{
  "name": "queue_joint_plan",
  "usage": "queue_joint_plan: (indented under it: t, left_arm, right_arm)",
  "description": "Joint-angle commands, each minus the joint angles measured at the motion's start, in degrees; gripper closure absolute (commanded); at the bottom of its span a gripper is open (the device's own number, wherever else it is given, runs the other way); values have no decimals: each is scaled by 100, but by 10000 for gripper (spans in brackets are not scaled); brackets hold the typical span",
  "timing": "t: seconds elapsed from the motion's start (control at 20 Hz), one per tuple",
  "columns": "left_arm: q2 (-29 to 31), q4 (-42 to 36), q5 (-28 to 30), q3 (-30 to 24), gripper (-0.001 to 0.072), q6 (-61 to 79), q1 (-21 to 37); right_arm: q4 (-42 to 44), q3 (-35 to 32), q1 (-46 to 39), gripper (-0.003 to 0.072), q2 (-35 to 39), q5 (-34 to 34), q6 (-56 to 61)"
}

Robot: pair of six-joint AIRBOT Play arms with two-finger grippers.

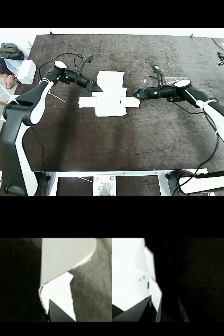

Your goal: Fold the box and place the chain.

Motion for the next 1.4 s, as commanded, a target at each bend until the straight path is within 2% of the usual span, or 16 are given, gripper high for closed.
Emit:
queue_joint_plan:
  t: [0.0, 0.2, 0.45, 0.65, 0.9, 1.35]
  left_arm:
    - [4, 28, -116, 7, 700, 1338, 2]
    - [260, 66, 76, -175, 705, 1996, -66]
    - [1067, 46, 1137, -1508, 705, 3386, -9]
    - [1108, -684, 1244, -2142, 705, 4544, 87]
    - [1099, -739, 1974, -2623, 700, 5136, 85]
    - [970, -769, 2166, -2732, 699, 5499, 85]
  right_arm:
    - [-48, 4, -442, 301, 442, 4, 50]
    - [-48, 4, -522, 301, 787, 48, 48]
    - [-48, -63, -516, 301, 761, 68, 22]
    - [-72, -66, -516, 302, 758, 90, 17]
    - [-94, -66, -503, 302, 758, 118, -15]
    - [-92, -66, -46, 300, 758, 131, -750]
